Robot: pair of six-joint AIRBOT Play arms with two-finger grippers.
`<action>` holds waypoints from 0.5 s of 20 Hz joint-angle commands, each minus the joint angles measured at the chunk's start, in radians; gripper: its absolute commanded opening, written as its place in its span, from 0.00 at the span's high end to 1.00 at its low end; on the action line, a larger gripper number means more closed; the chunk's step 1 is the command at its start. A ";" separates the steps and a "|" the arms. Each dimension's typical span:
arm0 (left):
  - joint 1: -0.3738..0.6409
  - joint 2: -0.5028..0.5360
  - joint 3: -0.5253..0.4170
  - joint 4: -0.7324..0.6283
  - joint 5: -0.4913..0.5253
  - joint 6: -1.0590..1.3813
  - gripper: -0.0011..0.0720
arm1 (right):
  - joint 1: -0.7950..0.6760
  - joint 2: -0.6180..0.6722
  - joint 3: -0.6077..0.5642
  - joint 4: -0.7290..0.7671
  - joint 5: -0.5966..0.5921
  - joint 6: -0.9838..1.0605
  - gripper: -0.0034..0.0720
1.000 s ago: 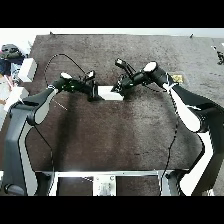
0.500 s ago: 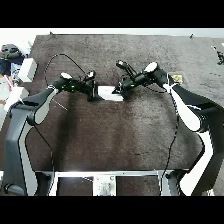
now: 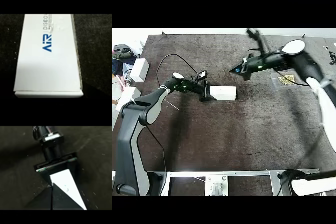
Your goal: Fold the box and place the chain.
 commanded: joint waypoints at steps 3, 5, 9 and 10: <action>0.000 0.001 0.000 0.001 0.000 0.000 0.38 | -0.137 0.469 -0.495 -0.003 -0.400 0.121 0.94; 0.000 0.001 0.000 0.001 0.000 0.000 0.38 | -0.184 0.642 -0.698 -0.006 -0.546 0.122 0.94; 0.000 0.001 0.000 -0.011 -0.002 0.000 0.38 | -0.241 0.954 -1.063 -0.006 -0.784 0.121 0.94; 0.000 0.001 0.000 -0.014 -0.001 0.000 0.38 | -0.246 1.016 -1.138 -0.006 -0.829 0.121 0.94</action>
